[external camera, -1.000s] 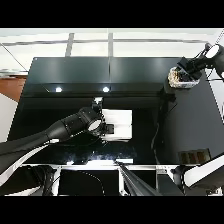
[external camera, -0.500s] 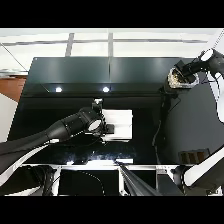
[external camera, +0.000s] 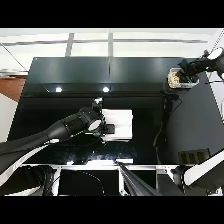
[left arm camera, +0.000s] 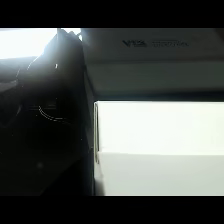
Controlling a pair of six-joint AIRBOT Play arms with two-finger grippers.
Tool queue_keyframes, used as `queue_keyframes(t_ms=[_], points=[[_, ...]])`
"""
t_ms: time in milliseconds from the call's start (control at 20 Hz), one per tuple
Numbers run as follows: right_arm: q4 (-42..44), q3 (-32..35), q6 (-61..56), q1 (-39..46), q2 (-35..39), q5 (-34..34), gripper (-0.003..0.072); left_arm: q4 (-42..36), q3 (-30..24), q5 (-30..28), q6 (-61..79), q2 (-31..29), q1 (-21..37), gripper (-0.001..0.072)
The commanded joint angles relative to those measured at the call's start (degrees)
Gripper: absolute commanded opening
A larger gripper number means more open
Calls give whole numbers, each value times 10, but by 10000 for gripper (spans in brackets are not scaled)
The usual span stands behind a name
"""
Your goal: Fold the box and place the chain.
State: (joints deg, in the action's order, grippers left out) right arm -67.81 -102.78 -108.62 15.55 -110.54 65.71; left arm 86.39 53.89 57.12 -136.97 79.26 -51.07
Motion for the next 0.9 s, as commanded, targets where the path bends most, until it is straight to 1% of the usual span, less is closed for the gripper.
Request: queue_keyframes(t_ms=[0,250,550,750,850], points=[[27,0,54,25,37,27,24,0,0,-1,0,0,0,28],[102,0,119,42,101,27,24,1,0,-1,0,0,0,28],[153,0,165,42,153,21,24,0,0,-1,0,0,0,28],[172,0,248,40,222,27,23,-1,0,1,0,0,0,28],[196,0,286,40,264,26,23,-2,0,2,0,0,0,28]])
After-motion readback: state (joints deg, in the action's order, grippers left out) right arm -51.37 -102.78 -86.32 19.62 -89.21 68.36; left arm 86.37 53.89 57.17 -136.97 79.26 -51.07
